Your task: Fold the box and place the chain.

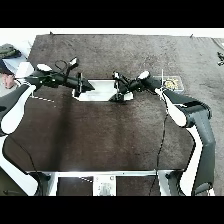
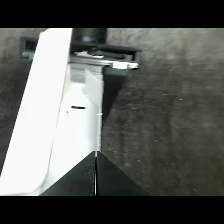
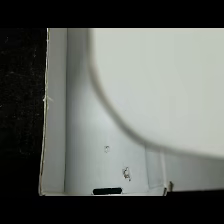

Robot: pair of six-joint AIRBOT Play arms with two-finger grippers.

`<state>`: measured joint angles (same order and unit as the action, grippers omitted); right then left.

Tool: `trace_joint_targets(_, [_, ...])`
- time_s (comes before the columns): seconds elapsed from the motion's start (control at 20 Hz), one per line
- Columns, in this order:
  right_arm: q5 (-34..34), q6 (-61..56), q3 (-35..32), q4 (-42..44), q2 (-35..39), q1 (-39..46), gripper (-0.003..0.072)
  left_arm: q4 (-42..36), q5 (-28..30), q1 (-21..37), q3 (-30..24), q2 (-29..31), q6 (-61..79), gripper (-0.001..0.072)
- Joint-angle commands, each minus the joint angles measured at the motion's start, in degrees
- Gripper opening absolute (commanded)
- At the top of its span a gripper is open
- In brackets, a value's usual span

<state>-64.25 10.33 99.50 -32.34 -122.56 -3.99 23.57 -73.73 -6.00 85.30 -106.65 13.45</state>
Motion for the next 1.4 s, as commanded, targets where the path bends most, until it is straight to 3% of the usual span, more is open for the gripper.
trace_joint_targets(0.0, [0.0, 0.0, 0.1, 0.0, 0.0, 0.0, 0.0372, -1.7, 11.5, -1.6, -1.4, 0.2, -2.8, 0.0005])
trace_joint_targets(0.3, [0.0, 0.0, 0.1, 0.0, 0.0, 0.0, 0.0372, -6.9, 20.2, -1.6, 1.2, -2.8, -4.3, 0.0008])
trace_joint_targets(0.55, [0.0, 0.0, 0.1, 0.0, 0.0, 0.0, 0.0372, -5.1, 20.7, -1.6, 7.1, -7.7, -8.7, 0.0008])
trace_joint_targets(0.85, [0.0, 0.0, 0.1, 0.0, 0.1, 0.0, 0.0372, 3.4, 20.6, -1.6, 7.0, -8.0, -12.0, 0.0009])
trace_joint_targets(1.35, [0.0, 0.0, 0.1, 0.0, 0.0, 0.0, 0.0372, 3.0, 20.2, -1.6, 7.0, -9.1, -10.3, 0.001])
